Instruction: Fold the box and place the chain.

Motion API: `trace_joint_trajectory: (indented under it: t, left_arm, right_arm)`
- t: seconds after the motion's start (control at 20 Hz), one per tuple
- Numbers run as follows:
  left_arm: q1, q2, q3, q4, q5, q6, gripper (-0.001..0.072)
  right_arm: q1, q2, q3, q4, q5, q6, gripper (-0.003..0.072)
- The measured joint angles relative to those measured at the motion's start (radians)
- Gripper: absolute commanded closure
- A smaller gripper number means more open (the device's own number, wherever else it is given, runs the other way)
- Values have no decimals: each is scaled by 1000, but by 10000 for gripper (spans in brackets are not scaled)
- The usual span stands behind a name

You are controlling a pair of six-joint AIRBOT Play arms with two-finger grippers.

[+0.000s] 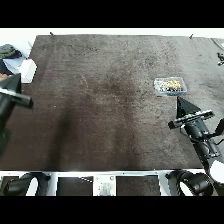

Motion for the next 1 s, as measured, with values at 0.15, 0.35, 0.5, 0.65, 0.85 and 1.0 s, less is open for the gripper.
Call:
trace_joint_trajectory:
  t: [0.15,0.35,0.5,0.65,0.85,1.0]
  left_arm:
    - [-10,158,-119,-35,44,19,699]
    - [-14,238,-179,-51,79,-21,698]
    - [-17,256,-194,-56,122,-58,697]
    - [-16,263,-200,-58,168,-76,697]
    - [-16,267,-203,-58,198,-85,696]
    - [-16,262,-212,-59,204,-108,697]
  right_arm:
    - [0,19,-21,-24,-19,0,694]
    - [0,27,-30,-36,-59,0,694]
    - [0,30,-32,-40,-80,0,694]
    - [0,30,-33,-42,-91,0,694]
    - [0,31,-33,-43,-97,0,694]
    - [0,31,-33,-43,-98,0,694]
